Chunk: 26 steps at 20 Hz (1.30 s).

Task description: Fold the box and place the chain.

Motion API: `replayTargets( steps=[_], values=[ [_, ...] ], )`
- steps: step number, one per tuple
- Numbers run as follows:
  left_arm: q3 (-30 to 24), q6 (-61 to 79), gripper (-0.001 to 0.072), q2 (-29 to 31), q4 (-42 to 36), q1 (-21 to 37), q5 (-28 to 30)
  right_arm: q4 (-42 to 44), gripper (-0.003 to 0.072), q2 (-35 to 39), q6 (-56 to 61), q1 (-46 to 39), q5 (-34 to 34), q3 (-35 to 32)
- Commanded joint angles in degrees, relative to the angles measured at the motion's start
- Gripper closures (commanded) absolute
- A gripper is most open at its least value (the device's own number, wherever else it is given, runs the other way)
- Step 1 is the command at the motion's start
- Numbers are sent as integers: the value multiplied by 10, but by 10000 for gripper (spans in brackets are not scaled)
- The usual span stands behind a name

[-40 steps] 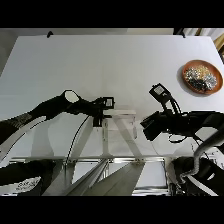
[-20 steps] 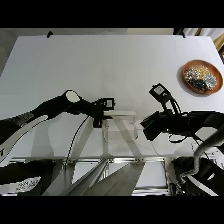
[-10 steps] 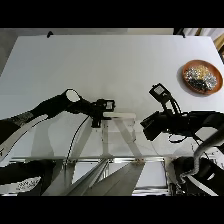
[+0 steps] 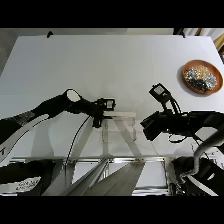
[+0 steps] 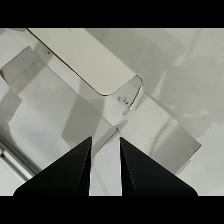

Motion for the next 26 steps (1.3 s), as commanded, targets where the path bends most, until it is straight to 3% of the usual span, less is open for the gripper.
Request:
replayTargets(
  steps=[1,13,15,21,24,26],
  values=[
    [0,0,703,-6,-16,0,-2,0,489,0,0,0,1,0],
    [0,0,698,-6,-15,0,-2,-2,493,0,-8,0,1,0],
    [0,0,698,-5,-15,0,-2,-1,682,0,-34,0,9,0],
    [0,0,698,-5,-15,0,-2,1,681,0,-58,0,24,-7],
    [0,0,698,-5,-15,0,-2,6,681,-2,-61,0,24,-56],
    [0,0,698,-5,-15,0,-2,50,680,-4,-124,0,25,-83]
  ],
)
